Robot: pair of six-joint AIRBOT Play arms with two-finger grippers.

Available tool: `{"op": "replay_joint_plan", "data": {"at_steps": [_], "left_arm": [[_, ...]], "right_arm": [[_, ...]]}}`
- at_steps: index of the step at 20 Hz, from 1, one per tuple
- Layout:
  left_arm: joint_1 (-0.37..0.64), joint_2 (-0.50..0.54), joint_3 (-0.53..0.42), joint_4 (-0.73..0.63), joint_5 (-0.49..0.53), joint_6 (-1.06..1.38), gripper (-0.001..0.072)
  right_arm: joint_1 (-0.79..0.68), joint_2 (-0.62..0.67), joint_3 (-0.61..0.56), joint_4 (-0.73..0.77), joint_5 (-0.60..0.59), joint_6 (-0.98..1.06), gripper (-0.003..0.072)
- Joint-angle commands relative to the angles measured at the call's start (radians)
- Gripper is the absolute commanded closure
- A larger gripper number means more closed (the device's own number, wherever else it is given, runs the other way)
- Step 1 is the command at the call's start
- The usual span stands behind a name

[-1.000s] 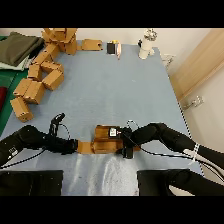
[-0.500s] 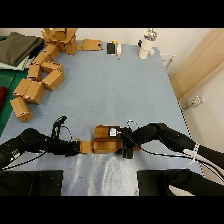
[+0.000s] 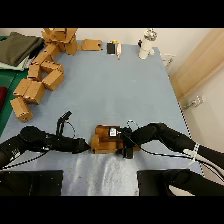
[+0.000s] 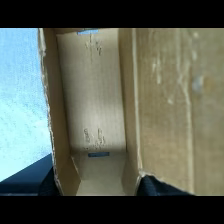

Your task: Fold the box.

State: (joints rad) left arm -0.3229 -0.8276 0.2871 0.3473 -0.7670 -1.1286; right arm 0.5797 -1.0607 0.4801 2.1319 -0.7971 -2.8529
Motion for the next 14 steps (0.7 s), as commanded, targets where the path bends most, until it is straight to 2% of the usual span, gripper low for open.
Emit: {"op": "replay_joint_plan", "data": {"at_steps": [1,3,5,9,13,14], "left_arm": [[-0.11,0.0,0.041,0.074,0.109,-0.111,0.0704],[-0.204,-0.001,0.061,0.158,0.208,-0.229,0.0704],[-0.246,-0.001,0.081,0.245,0.249,-0.317,0.0704],[-0.249,-0.002,0.113,0.441,0.208,-0.391,0.0698],[-0.249,-0.002,0.114,0.499,0.212,-0.417,0.0682],[-0.249,-0.002,0.116,0.497,0.217,-0.418,0.0495]], "right_arm": [[0.0,0.0,0.001,0.0,0.0,0.0,0.0187],[0.0,0.0,0.001,0.0,0.0,0.0,0.0187],[0.0,0.0,0.001,0.0,0.0,0.0,0.0187],[0.0,0.0,0.001,0.0,0.0,0.0,0.0187],[0.0,0.0,0.001,0.0,0.0,0.0,0.0187],[0.0,0.0,0.001,0.0,0.0,0.0,0.0187]]}}
